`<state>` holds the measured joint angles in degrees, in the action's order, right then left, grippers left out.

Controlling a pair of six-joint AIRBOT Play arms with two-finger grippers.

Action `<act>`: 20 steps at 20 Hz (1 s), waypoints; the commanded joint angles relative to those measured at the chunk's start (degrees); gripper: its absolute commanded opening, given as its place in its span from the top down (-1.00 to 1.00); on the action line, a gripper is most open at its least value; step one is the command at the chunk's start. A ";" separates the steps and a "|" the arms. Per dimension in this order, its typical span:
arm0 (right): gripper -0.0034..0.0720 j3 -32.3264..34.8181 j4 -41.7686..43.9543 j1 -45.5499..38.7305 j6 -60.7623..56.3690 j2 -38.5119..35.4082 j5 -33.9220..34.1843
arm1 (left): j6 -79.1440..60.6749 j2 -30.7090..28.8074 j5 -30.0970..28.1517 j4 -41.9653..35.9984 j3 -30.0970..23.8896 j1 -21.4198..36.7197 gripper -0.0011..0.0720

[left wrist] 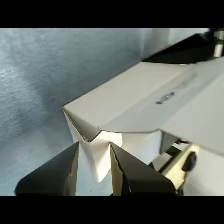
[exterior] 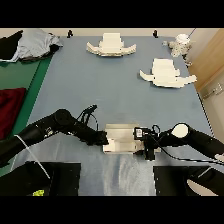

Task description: Fold the box.

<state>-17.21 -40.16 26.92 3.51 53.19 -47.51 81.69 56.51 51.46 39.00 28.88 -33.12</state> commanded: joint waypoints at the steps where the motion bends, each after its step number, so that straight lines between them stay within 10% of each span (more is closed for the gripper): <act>1: -0.49 -0.04 0.02 -0.02 -0.02 -0.04 0.00 | 15.96 -0.04 -1.27 16.44 4.42 -6.10 0.18; 10: -0.49 -0.04 0.02 -0.02 -0.02 -0.04 0.00 | 41.99 0.11 2.36 33.35 9.51 -18.08 0.18; 20: -0.49 -0.04 0.02 -0.02 -0.02 -0.04 0.00 | 48.96 11.10 5.68 34.27 18.05 -23.74 0.18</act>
<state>-17.21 -40.14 26.92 3.51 53.19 -47.51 128.07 64.45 55.94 73.10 44.29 -55.61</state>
